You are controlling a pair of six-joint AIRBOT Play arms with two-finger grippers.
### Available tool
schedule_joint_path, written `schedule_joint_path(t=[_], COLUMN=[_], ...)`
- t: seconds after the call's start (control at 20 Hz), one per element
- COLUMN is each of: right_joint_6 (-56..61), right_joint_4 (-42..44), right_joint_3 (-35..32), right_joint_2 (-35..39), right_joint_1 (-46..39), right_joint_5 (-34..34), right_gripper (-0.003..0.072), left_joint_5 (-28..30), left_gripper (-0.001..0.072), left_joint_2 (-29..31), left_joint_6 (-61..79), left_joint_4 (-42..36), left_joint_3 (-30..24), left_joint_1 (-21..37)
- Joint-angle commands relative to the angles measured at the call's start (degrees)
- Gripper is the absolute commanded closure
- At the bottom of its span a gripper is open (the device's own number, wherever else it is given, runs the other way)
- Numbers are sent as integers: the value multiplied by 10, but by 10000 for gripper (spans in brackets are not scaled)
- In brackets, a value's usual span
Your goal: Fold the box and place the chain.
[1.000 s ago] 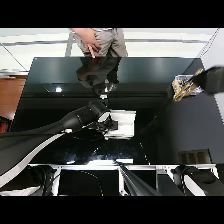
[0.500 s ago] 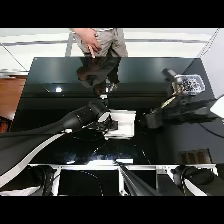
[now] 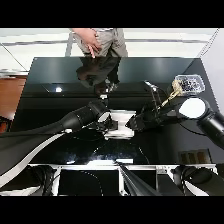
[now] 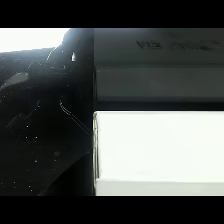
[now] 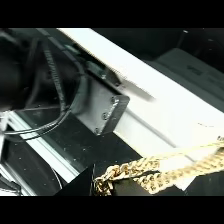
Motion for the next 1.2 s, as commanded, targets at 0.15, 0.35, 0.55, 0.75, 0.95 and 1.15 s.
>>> schedule_joint_path(t=[0.15,0.35,0.55,0.75,0.95,1.15], right_joint_6=[0,11,24,-3,75,267], right_joint_4=[-20,-20,-47,-69,-318,-493], right_joint_3=[-1,-1,1,10,-3,-39], right_joint_2=[-11,-11,-10,11,25,-23], right_joint_1=[2,2,-25,-136,-245,-293], right_joint_5=[-16,-30,-28,68,-13,-185], right_gripper=[676,631,244,245,246,-34], left_joint_5=[0,0,0,-2,-2,-2], left_gripper=[677,677,677,677,677,677], left_joint_2=[0,0,0,0,0,0], left_joint_6=[0,0,0,0,0,0], left_joint_4=[0,0,0,0,0,0], left_joint_3=[0,0,0,0,0,0], left_joint_1=[0,0,0,0,0,0])
